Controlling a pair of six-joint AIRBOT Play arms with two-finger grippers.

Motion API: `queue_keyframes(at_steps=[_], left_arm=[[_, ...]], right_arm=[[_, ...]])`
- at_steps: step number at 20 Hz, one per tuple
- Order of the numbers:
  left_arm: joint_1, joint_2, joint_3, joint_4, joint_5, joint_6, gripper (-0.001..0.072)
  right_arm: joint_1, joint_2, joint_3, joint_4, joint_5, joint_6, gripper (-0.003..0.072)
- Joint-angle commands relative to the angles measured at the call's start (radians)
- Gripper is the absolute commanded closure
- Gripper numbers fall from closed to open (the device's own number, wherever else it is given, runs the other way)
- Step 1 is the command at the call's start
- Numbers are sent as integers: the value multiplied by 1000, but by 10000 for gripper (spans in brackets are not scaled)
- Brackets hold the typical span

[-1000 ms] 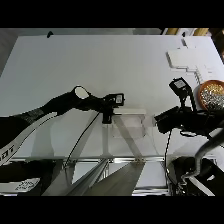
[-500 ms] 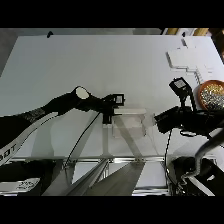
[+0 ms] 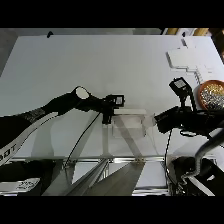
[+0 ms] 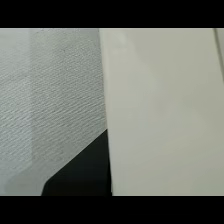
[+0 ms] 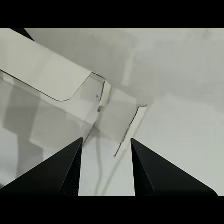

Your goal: Fold the box and place the chain.

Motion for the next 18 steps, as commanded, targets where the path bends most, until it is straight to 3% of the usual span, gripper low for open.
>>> queue_keyframes(at_steps=[1, 8, 13, 18], left_arm=[[-1, 0, 0, 2, -14, 3, 704], [0, 0, 0, 12, -45, -64, 708], [-24, 0, 0, 152, 11, -229, 709], [-43, 0, 0, 134, 10, -147, 708]], right_arm=[[1, 0, 0, 0, 0, 0, 348], [1, 0, 0, 0, 0, 0, 348], [1, 0, 0, 0, 0, 0, 348], [1, 0, 0, 0, 0, 1, 348]])
